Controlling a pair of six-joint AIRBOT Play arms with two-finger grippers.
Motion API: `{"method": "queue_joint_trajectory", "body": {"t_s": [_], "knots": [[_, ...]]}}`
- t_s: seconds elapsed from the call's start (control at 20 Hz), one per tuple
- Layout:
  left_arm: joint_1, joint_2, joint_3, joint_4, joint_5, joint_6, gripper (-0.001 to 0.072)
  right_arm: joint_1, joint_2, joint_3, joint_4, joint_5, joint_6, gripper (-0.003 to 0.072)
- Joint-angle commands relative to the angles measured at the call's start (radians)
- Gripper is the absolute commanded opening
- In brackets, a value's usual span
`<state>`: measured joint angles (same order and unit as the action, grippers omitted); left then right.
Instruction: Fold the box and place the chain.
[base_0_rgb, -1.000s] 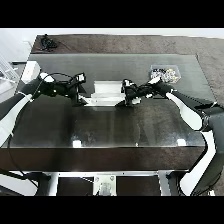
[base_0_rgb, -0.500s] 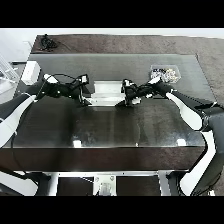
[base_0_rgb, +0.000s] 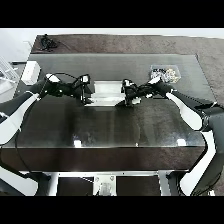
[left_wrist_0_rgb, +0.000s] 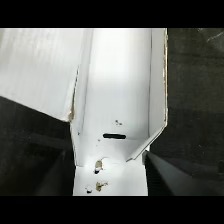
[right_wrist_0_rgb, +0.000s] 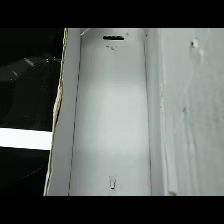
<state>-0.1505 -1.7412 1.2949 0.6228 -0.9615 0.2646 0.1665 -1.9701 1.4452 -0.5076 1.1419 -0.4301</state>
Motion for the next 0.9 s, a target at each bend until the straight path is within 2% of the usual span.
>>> {"method": "queue_joint_trajectory", "body": {"t_s": [0.0,0.1,0.15,0.5,0.55,0.6,0.75,0.8,0.85], "knots": [[0.000,-0.005,0.005,-0.005,-0.009,0.007,0.0485,0.001,0.000,0.000,0.000,0.000,0.000,0.0579],[0.000,-0.006,0.005,-0.005,-0.028,0.010,0.0485,0.001,0.000,0.000,0.000,0.000,0.000,0.0578],[0.000,-0.006,0.005,-0.006,-0.038,0.010,0.0411,0.001,0.000,0.000,0.000,0.000,0.000,0.0578],[-0.003,-0.009,0.005,-0.022,-0.054,0.031,0.0403,0.001,0.000,0.000,0.000,0.000,0.000,0.0578],[-0.003,-0.016,0.005,-0.048,-0.054,0.043,0.0322,0.001,0.000,0.000,0.000,0.000,0.000,0.0578],[-0.003,-0.025,0.005,-0.072,-0.054,0.056,0.0288,0.001,0.000,0.000,0.000,0.000,0.000,0.0579],[-0.003,-0.041,0.005,-0.110,-0.041,0.090,0.0288,0.001,0.000,0.000,0.000,0.000,0.000,0.0579],[-0.003,-0.041,0.005,-0.127,-0.037,0.110,0.0266,0.001,0.000,0.000,0.000,0.000,0.000,0.0578],[-0.003,-0.043,0.005,-0.155,-0.032,0.124,0.0184,0.001,0.000,0.000,0.000,0.000,0.000,0.0578]]}}
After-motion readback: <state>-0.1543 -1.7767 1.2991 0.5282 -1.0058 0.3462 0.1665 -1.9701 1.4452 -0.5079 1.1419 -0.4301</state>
